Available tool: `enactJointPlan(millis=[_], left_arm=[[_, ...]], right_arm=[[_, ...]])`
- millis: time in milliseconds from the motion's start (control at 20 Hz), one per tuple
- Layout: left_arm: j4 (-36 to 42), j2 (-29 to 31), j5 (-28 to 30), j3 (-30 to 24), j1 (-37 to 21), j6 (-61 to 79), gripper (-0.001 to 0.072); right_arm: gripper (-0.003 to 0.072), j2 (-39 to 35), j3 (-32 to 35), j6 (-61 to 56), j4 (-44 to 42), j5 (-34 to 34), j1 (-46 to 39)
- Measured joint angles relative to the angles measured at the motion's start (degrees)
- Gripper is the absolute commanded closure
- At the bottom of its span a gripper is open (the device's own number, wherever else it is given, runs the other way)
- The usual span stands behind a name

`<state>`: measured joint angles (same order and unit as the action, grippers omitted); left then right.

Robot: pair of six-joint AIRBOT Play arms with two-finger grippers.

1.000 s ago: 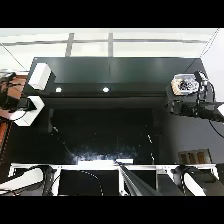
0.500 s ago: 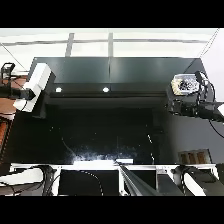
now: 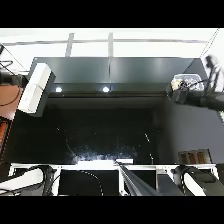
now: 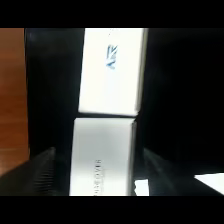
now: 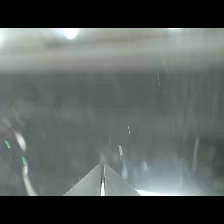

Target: Fold the box and place the chain.

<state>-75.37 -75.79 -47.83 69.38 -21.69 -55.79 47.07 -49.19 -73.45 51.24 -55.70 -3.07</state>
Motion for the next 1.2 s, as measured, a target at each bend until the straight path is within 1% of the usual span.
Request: enactJointPlan(millis=[50,200,250,300,400,450,550,650,750,850,950,1050,1200], left_arm=[[0.39,2.19,-1.01,0.57,0.57,-0.87,0.0682],[1.60,10.12,-3.80,1.22,3.58,-6.25,0.0683],[1.86,12.94,-4.28,0.63,5.09,-8.20,0.0683],[2.14,16.26,-4.85,-0.76,7.17,-9.99,0.0683],[3.04,23.04,-4.68,-5.92,12.26,-12.28,0.0682],[3.41,26.23,-4.37,-9.49,14.99,-13.05,0.0682],[3.82,33.18,-2.51,-18.29,20.76,-14.12,0.0681],[4.26,39.34,0.79,-25.92,24.61,-14.64,0.0681],[4.85,45.33,4.35,-32.09,26.95,-15.02,0.0680],[5.18,49.88,6.34,-35.78,28.11,-15.15,0.0681],[5.57,52.87,7.56,-37.70,28.68,-15.21,0.0681],[5.62,54.66,8.11,-38.80,29.03,-15.34,0.0681],[5.75,55.78,8.48,-39.52,29.22,-15.37,0.0681]], right_arm=[[0.0668,0.00,-2.86,0.26,0.90,-1.36,0.00],[0.0670,-0.39,-10.10,0.83,6.19,-8.87,0.00],[0.0670,-1.07,-11.08,0.85,7.93,-10.99,0.00],[0.0670,-2.40,-10.93,0.94,9.18,-11.45,0.00],[0.0669,-6.05,-6.86,1.31,9.51,-7.58,0.33],[0.0668,-7.91,-3.54,1.49,9.51,-3.91,0.68],[0.0667,-10.71,4.98,1.77,9.51,4.44,1.46],[0.0667,-12.11,11.69,1.92,9.92,10.73,1.77],[0.0667,-12.92,15.82,2.10,10.47,13.94,1.99],[0.0667,-13.33,18.03,2.10,10.86,15.69,2.12],[0.0667,-13.51,19.10,2.12,11.15,16.35,2.19],[0.0667,-13.64,19.67,2.12,11.21,16.92,2.19],[0.0667,-13.68,20.06,2.12,11.32,17.29,2.19]])
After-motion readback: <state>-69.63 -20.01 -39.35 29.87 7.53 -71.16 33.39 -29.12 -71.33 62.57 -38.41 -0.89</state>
